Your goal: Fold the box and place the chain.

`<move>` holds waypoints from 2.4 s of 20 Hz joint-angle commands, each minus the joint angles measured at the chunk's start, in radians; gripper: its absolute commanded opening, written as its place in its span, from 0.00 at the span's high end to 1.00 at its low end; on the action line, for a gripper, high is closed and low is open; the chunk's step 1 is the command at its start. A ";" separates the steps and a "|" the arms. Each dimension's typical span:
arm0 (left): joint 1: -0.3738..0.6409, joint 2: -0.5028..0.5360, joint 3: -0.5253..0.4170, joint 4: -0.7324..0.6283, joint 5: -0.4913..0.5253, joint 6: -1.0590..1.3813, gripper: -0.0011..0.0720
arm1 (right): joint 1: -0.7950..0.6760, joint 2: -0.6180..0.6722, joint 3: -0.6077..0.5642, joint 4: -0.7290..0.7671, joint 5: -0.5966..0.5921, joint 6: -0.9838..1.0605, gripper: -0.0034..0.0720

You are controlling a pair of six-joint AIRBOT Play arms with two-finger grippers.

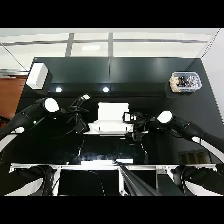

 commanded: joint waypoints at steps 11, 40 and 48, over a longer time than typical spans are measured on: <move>-0.098 0.008 0.000 -0.119 0.086 0.504 0.18 | 0.000 -0.001 0.000 0.000 -0.002 0.001 0.69; -0.170 -0.047 -0.007 -0.338 0.195 0.506 0.59 | 0.000 -0.001 0.000 0.002 -0.005 0.003 0.69; -0.173 -0.047 -0.007 -0.292 0.183 0.504 0.58 | 0.000 -0.001 0.000 0.002 -0.005 0.003 0.69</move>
